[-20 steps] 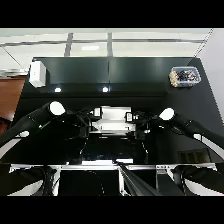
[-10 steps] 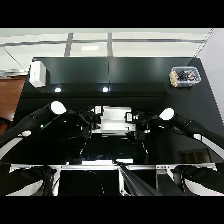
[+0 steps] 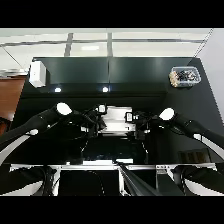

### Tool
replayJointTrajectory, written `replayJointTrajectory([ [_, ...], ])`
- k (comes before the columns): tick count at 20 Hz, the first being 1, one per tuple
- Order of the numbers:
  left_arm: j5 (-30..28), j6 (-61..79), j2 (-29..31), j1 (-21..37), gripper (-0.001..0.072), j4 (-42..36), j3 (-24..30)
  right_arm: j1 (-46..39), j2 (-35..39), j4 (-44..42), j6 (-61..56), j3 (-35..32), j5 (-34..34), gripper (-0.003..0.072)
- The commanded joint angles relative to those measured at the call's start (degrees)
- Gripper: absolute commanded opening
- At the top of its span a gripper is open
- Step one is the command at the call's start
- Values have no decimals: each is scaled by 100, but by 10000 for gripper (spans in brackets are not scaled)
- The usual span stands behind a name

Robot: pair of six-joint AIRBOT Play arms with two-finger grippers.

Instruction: Fold the box and place the chain.

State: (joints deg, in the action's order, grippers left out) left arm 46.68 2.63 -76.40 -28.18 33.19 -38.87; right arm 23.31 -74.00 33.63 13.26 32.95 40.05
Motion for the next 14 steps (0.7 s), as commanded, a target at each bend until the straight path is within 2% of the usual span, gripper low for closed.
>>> replayJointTrajectory([
  [1,-11,17,-33,-22,207,-48,0,2,-4,0,-2,-2,0,74],
  [2,-17,17,-33,-22,299,-46,0,2,-4,0,-2,-2,0,74],
  [4,-13,26,-33,-26,315,-44,0,2,-4,0,-2,-2,0,74],
  [5,-13,85,-33,-28,291,-28,0,2,-4,0,-2,-2,0,74],
  [6,-17,142,-28,-28,191,61,-2,2,-4,0,-2,-2,0,74],
  [7,-17,146,-31,-28,238,83,0,2,-4,0,-2,-2,0,74],
  [8,-15,146,-31,-28,382,76,-2,2,-4,0,-2,-2,0,74],
  [9,-7,144,-24,-22,402,81,-2,2,-4,0,-2,-2,0,74],
  [10,-9,142,-9,-20,378,90,-2,2,-4,0,-2,-2,0,74],
  [11,-7,140,44,4,112,116,-2,2,-4,0,-2,-2,0,75],
  [12,-17,0,153,39,26,269,-20,2,-4,0,-2,-2,0,74],
  [14,-55,-1189,426,192,25,640,-94,2,-4,0,-2,-2,0,74],
])
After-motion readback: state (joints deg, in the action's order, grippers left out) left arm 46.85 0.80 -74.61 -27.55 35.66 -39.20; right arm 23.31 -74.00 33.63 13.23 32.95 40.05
